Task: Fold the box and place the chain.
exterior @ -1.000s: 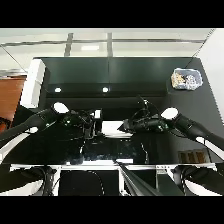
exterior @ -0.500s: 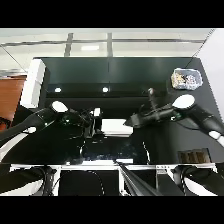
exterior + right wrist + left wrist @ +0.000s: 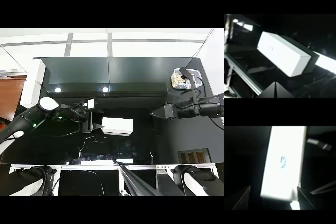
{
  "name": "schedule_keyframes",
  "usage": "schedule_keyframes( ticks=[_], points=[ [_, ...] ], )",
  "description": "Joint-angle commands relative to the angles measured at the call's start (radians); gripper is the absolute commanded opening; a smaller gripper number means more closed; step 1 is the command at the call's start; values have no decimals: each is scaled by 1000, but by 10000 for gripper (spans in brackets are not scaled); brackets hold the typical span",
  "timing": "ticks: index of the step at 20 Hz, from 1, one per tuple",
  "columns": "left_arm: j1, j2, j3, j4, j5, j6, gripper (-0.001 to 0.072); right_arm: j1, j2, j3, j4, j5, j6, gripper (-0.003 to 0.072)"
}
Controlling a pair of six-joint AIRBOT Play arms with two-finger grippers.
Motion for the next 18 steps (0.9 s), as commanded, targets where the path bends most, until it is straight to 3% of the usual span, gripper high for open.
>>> schedule_keyframes(
  ticks=[1, 4, 7, 11, 18],
  points=[
    [-95, -51, 93, -18, -25, -81, 710, -23, 17, 3, -16, -27, 13, 19],
    [-146, -161, 220, 30, -30, -161, 710, -23, 17, 3, -16, -37, 13, 19],
    [-148, -246, 282, 70, -84, -265, 710, -23, 17, 3, -16, -36, 13, 19],
    [-151, -279, 284, 121, -131, -328, 711, -23, 17, 3, -17, -37, 13, 19],
    [-156, -283, 284, 124, -119, -321, 712, -23, 17, 3, -17, -42, 12, 19]
  ],
)
